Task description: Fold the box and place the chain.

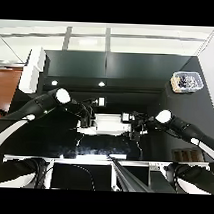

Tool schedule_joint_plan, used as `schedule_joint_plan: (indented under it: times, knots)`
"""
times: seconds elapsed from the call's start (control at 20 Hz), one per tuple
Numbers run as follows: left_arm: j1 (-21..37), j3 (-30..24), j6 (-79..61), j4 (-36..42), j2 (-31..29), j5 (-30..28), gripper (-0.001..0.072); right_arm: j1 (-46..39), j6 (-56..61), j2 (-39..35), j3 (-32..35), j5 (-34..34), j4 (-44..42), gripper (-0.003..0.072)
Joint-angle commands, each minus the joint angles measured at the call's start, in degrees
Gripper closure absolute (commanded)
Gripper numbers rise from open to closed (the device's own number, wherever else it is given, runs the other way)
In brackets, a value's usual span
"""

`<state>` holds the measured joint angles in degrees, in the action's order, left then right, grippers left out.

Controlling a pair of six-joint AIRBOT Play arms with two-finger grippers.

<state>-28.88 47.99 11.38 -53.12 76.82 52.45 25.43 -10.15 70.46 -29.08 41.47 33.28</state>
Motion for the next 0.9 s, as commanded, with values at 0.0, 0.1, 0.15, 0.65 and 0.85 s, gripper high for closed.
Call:
schedule_joint_plan:
  times: [0.0,0.1,0.15,0.65,0.85]
  knots:
    - [0.07,3.76,23.39,-15.5,-3.85,9.01,0.0026,-0.02,0.04,0.0,0.02,-0.15,-0.07,0.0494]
    - [0.07,5.01,34.42,-24.9,-5.97,15.54,0.0308,-0.02,0.04,0.0,0.02,-0.15,-0.04,0.0493]
    - [0.07,5.11,37.33,-27.98,-6.93,18.27,0.0494,-0.02,0.04,0.0,0.02,-0.15,-0.04,0.0494]
    - [0.04,2.71,37.83,16.72,-6.4,1.6,0.0681,-0.02,0.04,0.0,0.02,-0.13,-0.04,0.0493]
    - [0.04,2.56,38.12,10.67,-1.38,-8.74,0.0681,-0.02,0.04,0.0,0.02,-0.15,-0.07,0.0493]
